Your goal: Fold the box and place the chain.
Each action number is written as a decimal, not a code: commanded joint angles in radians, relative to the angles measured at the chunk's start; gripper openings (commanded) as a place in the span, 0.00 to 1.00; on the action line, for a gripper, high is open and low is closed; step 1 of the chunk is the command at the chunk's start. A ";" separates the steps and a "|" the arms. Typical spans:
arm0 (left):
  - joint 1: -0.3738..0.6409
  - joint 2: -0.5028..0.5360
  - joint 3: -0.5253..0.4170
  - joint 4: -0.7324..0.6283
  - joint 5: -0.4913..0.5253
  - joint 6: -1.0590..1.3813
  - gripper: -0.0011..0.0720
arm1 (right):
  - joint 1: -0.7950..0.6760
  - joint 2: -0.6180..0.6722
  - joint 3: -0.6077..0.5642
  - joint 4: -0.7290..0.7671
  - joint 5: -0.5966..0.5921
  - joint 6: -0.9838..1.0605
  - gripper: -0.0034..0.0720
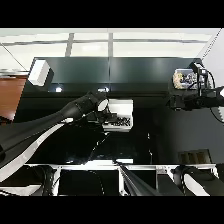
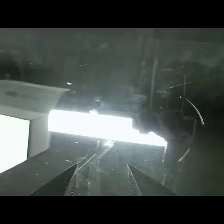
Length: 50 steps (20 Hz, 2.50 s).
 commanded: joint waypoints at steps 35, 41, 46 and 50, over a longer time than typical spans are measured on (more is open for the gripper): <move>0.467 0.187 -0.502 -1.031 0.257 2.697 1.00 | 0.065 0.001 -0.001 -0.015 -0.048 0.035 0.54; 0.452 0.177 -0.496 -1.021 0.256 2.697 0.99 | 0.065 0.001 -0.001 -0.015 -0.058 0.035 0.54; 0.440 0.177 -0.496 -1.023 0.270 2.696 0.99 | 0.065 0.001 -0.001 -0.015 -0.058 0.035 0.54; 0.392 0.176 -0.495 -1.021 0.323 2.696 0.99 | 0.065 0.001 -0.001 -0.015 -0.059 0.035 0.54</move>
